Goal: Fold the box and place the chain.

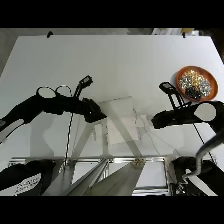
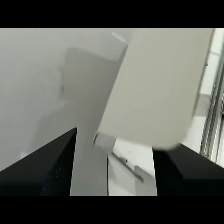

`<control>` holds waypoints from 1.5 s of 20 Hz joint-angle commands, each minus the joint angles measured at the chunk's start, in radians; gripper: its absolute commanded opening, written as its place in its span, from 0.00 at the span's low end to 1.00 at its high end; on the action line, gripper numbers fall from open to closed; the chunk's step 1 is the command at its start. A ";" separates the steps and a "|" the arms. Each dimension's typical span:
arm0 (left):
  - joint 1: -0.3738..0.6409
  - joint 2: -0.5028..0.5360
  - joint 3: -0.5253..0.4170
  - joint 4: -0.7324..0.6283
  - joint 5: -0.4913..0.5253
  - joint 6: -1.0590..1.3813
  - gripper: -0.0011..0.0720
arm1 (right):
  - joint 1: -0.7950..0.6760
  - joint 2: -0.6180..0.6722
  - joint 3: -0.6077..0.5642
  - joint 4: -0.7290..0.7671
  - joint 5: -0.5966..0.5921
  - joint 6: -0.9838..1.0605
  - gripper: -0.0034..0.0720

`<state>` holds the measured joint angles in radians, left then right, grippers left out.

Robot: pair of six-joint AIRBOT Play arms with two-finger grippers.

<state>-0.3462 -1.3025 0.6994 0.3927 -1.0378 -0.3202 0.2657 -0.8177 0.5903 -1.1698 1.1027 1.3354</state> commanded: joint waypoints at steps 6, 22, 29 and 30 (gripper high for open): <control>-0.085 -0.102 0.001 -0.121 0.072 0.179 0.45 | 0.001 0.001 -0.001 0.000 0.000 0.000 0.06; -0.086 -0.078 0.117 0.190 -0.104 0.415 0.02 | 0.001 0.003 0.104 0.094 0.068 -0.001 0.45; -0.100 -0.124 0.115 0.132 0.000 0.533 0.02 | 0.001 0.026 0.114 0.085 0.056 -0.034 0.44; -0.112 -0.130 0.112 0.133 0.034 0.534 0.02 | 0.001 0.026 0.114 0.084 0.055 -0.034 0.44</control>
<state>-0.4419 -1.4132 0.8127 0.5327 -1.0695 0.1631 0.2657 -0.7956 0.6998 -1.0821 1.1580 1.3094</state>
